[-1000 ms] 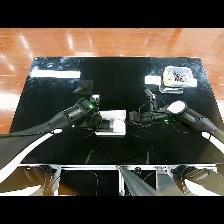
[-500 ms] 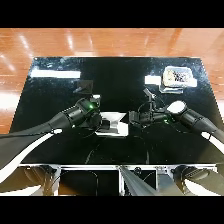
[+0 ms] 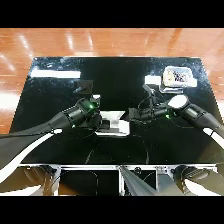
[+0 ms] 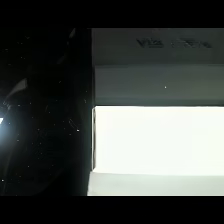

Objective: Fold the box and place the chain.

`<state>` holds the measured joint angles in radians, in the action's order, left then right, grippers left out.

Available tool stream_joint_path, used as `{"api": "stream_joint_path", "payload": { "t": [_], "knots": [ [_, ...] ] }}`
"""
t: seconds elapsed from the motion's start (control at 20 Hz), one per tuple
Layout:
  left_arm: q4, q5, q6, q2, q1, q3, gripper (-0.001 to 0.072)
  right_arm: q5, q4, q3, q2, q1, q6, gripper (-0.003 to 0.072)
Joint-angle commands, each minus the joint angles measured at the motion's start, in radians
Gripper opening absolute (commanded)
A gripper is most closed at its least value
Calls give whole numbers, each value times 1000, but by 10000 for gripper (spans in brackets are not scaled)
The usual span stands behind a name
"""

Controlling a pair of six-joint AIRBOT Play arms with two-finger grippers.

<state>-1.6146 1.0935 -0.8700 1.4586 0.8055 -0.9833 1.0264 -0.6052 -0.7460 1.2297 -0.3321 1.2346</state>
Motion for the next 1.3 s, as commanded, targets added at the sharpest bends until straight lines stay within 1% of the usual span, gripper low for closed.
{"api": "stream_joint_path", "payload": {
  "t": [0.0,0.15,0.2,0.35,0.4,0.45,0.5,0.55,0.6,0.65,0.75,0.85,0.9,1.0,1.05,1.1,1.15,1.25],
  "knots": [
    [1,2,-2,0,0,0,24,142,-94,-47,-5,71,45,648],
    [1,2,-2,0,0,0,24,276,-226,-47,-56,199,66,647],
    [1,1,-2,0,0,0,23,303,-290,-47,-83,244,77,647],
    [1,2,-2,0,0,0,24,322,-516,-31,-145,380,132,646],
    [1,2,-2,0,0,0,24,319,-565,-11,-147,424,151,646],
    [1,2,-2,0,0,0,23,306,-577,25,-147,455,150,616],
    [1,2,-2,0,0,0,24,270,-568,67,-147,459,150,347],
    [1,2,-2,0,0,0,24,223,-527,112,-146,446,143,168],
    [1,2,-2,0,0,0,24,184,-473,159,-145,420,101,89],
    [1,3,-2,0,0,0,24,148,-435,197,-141,388,88,62],
    [1,2,-2,0,0,0,23,67,-391,234,-123,307,86,61],
    [1,2,-2,0,0,0,24,-22,-319,234,-89,221,85,61],
    [1,2,-2,0,0,0,23,-51,-286,233,-67,183,85,61],
    [1,5,-2,0,0,0,23,-68,-245,223,-26,121,85,64],
    [1,5,-2,0,0,0,23,-70,-229,212,-19,98,85,96],
    [1,5,-2,0,0,0,24,-69,-218,200,-19,83,84,270],
    [1,5,-2,0,0,0,23,-60,-214,185,-19,72,75,387],
    [1,5,-2,0,0,0,24,-42,-214,154,-19,56,55,383]
  ]
}}
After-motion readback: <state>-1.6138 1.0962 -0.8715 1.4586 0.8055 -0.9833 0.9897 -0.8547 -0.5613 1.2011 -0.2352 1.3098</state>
